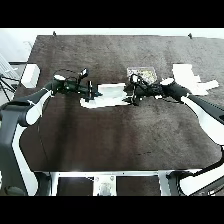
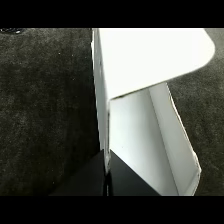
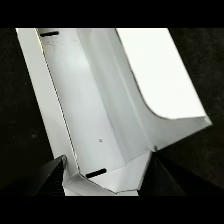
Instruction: Fold the box and place the chain.
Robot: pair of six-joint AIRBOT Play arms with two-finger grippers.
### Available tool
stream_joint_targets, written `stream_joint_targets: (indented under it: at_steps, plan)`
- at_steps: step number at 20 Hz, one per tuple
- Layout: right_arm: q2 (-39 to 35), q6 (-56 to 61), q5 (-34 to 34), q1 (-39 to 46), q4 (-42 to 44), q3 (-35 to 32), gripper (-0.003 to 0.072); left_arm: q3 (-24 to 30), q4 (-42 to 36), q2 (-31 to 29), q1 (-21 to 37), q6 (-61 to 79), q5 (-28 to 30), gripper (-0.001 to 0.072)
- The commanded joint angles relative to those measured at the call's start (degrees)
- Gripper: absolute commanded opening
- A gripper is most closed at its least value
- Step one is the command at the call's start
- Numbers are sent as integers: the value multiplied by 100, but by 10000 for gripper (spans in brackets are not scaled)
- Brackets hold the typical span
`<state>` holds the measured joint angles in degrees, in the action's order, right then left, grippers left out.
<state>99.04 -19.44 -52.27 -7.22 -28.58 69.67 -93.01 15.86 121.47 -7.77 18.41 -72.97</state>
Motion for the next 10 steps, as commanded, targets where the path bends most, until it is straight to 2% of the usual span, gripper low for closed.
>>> stream_joint_targets:
  at_steps: [1,10]
  plan:
    - [195,2,-267,4,7,168,652,2,-2,-4,-4,-33,-9,21]
    - [476,-535,-638,-17,164,273,652,2,-2,-4,-4,-44,-4,21]
